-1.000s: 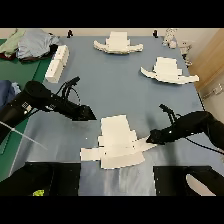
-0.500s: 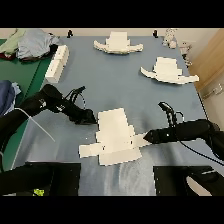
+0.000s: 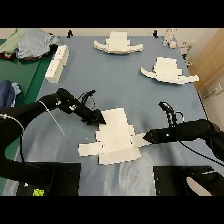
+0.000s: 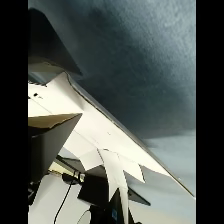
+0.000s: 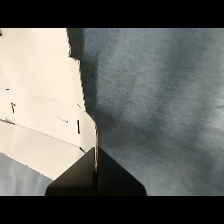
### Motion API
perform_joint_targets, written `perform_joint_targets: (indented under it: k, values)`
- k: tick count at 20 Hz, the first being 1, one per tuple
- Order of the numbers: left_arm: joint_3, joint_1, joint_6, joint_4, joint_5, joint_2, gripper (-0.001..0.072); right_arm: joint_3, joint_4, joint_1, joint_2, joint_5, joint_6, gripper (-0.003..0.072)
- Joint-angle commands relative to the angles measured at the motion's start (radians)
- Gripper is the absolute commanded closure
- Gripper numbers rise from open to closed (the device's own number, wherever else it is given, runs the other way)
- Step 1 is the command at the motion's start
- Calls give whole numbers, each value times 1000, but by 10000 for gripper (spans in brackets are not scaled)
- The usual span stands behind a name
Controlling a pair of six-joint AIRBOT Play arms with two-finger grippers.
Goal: Fold the box.
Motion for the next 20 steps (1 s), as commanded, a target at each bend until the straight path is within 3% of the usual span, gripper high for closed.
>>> perform_joint_targets:
  k: [1, 5, 6, 7, 8, 9, 12, 13, 14, 15, 20]
  values:
    - [11, -19, 86, -57, -39, -27, 368, -1, 1, 1, 1, -2, 0, 685]
    - [11, -19, 151, -53, -93, -28, 373, -1, 1, 1, 1, -5, 0, 685]
    - [11, -19, 166, -53, -98, -27, 534, -1, 1, 1, 1, -5, 0, 685]
    - [11, -19, 182, -54, -98, -27, 612, -1, 1, 1, 1, -5, 0, 685]
    - [11, -19, 193, -55, -98, -27, 616, -1, 1, 1, 1, -5, 0, 685]
    - [11, -19, 206, -55, -100, -27, 693, -1, 1, 1, 1, -6, 0, 685]
    - [11, -19, 251, -57, -108, -27, 694, 0, 0, 1, 1, -4, 0, 673]
    - [11, -19, 278, -61, -118, -27, 694, 0, -13, 1, 1, -4, 0, 634]
    - [11, -19, 301, -73, -128, -27, 694, 3, -50, 0, 1, -2, 0, 433]
    - [11, -19, 302, -93, -139, -27, 694, 10, -109, 0, 1, 0, 3, 304]
    - [66, -20, 598, -172, -200, -11, 698, 80, -572, -2, 1, -4, 231, 302]
